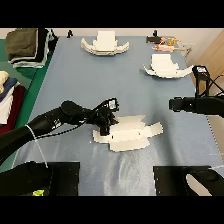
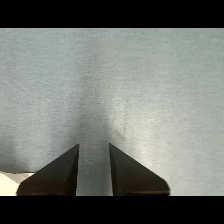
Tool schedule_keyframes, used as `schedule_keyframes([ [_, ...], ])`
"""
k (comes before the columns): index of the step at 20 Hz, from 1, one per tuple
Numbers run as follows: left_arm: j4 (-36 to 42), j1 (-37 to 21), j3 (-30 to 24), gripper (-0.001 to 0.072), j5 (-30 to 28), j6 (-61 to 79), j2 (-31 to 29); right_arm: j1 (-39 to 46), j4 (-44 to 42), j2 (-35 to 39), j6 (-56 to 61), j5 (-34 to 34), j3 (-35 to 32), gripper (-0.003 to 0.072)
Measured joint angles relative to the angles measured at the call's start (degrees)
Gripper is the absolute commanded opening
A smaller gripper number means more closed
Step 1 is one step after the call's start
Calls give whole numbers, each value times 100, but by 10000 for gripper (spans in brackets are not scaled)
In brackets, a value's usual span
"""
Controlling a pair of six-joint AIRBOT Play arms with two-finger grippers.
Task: Fold the box.
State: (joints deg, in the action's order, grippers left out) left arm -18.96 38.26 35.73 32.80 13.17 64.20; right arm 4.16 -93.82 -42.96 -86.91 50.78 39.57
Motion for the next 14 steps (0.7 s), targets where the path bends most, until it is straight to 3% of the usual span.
schedule_keyframes([
  [5, 280, 0, -186, 13, -109, 365, -17, 0, -24, -48, 9, -17, 2, 305],
  [14, 339, -4, -232, 13, 745, 293, -24, 0, -28, -55, 9, -22, 2, 303],
])
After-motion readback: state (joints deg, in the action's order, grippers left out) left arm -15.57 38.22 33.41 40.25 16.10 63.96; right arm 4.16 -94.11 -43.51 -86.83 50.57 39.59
